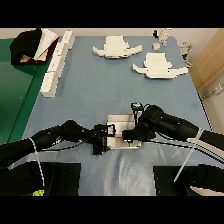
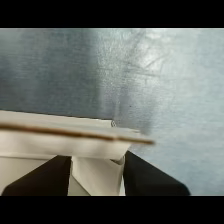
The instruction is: Fold the box.
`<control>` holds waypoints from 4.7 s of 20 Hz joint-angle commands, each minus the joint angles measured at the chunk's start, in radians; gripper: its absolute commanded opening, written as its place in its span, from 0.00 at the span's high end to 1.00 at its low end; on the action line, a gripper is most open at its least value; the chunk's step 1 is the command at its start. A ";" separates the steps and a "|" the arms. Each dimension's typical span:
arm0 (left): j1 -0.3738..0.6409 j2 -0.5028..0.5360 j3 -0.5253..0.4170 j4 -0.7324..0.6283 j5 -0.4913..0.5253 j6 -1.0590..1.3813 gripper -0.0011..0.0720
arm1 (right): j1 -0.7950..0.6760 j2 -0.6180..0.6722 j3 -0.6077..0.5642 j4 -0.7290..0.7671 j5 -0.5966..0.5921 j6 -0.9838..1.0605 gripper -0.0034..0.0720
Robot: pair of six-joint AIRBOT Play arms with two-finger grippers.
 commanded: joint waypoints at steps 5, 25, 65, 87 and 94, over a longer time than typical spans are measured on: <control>0.000 0.001 0.001 0.000 0.000 0.000 0.36 | 0.028 -0.063 0.015 -0.052 -0.016 0.151 0.78; 0.000 0.001 0.001 0.000 0.000 0.000 0.36 | 0.025 0.011 0.016 -0.051 -0.072 0.127 0.39; 0.000 0.001 0.001 0.000 0.000 0.000 0.36 | -0.582 -0.166 0.082 0.953 -0.243 -1.647 0.95; 0.000 0.001 0.001 0.000 0.000 0.000 0.36 | -0.095 0.424 -0.313 0.676 0.417 -2.000 0.30; 0.000 0.001 0.001 0.000 0.000 0.000 0.36 | -0.053 0.330 -0.313 0.550 0.499 -2.078 0.30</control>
